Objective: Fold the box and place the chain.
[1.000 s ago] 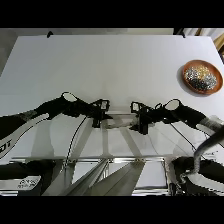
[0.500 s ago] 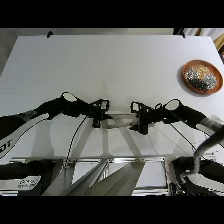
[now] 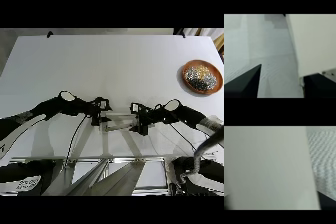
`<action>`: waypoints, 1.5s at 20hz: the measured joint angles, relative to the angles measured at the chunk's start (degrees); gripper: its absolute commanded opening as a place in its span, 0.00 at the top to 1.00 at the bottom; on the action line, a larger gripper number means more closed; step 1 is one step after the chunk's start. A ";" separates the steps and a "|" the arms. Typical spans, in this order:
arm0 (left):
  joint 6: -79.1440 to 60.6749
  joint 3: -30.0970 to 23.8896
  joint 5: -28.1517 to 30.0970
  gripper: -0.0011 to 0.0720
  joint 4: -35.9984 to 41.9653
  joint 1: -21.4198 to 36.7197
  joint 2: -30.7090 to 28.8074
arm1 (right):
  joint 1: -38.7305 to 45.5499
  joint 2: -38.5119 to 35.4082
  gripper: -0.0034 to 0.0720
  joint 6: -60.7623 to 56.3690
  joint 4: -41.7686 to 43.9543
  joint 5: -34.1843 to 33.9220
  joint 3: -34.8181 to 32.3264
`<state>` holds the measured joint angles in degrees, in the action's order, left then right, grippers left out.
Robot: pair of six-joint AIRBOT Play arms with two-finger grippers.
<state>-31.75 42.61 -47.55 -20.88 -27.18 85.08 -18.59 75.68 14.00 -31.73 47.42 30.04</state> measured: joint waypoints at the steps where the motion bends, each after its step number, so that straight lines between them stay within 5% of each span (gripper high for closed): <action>1: 0.00 -0.02 0.74 0.19 -0.55 0.02 -0.70 | 0.00 0.00 0.42 -0.04 0.07 -0.04 0.00; 7: 5.03 -0.04 4.72 0.19 -8.59 0.61 -5.20 | 0.02 0.00 0.42 -0.17 0.20 -0.48 0.00; 13: 23.58 -0.04 4.79 0.22 -25.11 3.63 -12.28 | 0.02 0.00 0.42 0.00 0.04 -0.39 0.02; 14: 26.49 -0.04 4.04 0.27 -27.26 4.02 -13.81 | 0.02 0.00 0.42 0.00 0.04 -0.37 0.02; 16: 30.58 -0.04 2.05 0.53 -30.03 4.44 -16.72 | 0.02 0.00 0.42 0.00 0.07 -0.35 0.02; 18: 33.24 -0.04 -1.27 0.99 -31.43 4.68 -19.67 | 0.02 0.00 0.42 0.00 0.07 -0.33 0.02; 24: 35.82 -0.04 -11.06 0.98 -27.04 2.05 -23.23 | 0.02 0.00 0.42 0.00 0.04 -0.31 0.02; 27: 35.93 -0.04 -8.24 0.98 -23.89 -3.58 -22.45 | 0.02 0.00 0.42 0.00 0.04 -0.28 0.02; 30: 36.02 -0.04 0.96 0.97 -17.57 -7.58 -19.80 | 0.02 0.00 0.42 0.00 0.04 -0.28 0.00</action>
<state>4.27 42.57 -46.59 -38.46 -34.76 65.28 -18.57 75.68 14.00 -31.68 47.13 30.04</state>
